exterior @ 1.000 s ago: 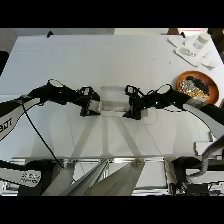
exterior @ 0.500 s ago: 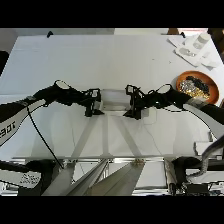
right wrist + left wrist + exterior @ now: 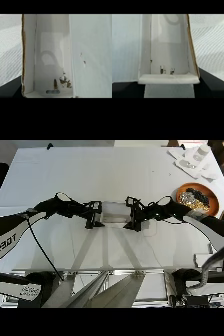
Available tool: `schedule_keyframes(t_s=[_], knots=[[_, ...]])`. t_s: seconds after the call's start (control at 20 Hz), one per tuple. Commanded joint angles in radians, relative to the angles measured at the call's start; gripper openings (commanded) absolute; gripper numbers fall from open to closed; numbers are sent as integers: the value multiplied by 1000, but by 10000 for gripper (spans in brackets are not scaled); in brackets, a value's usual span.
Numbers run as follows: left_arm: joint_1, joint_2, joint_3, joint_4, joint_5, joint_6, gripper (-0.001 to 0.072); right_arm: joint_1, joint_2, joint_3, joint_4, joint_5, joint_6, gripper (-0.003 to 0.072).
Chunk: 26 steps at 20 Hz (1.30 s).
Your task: Fold the box and place the chain.
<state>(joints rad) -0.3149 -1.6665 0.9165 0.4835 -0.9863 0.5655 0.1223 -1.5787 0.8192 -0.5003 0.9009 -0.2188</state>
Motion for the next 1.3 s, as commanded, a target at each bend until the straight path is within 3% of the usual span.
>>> schedule_keyframes(t_s=[0.0,0.8,0.85,0.9,0.95,1.1,1.25], knots=[[0,-1,0,3,6,2,257,1,0,1,0,1,0,520],[0,-1,0,3,6,2,257,3,0,1,6,0,1,523],[0,-1,0,3,6,2,257,3,0,1,6,-2,1,568],[0,-1,0,3,6,2,257,3,1,1,7,-4,0,682],[0,-1,0,3,6,2,257,3,4,1,6,-4,0,703],[0,-1,0,3,6,2,257,3,39,1,-33,-9,0,703],[0,-1,0,3,6,2,257,3,91,1,-163,-8,27,702]])
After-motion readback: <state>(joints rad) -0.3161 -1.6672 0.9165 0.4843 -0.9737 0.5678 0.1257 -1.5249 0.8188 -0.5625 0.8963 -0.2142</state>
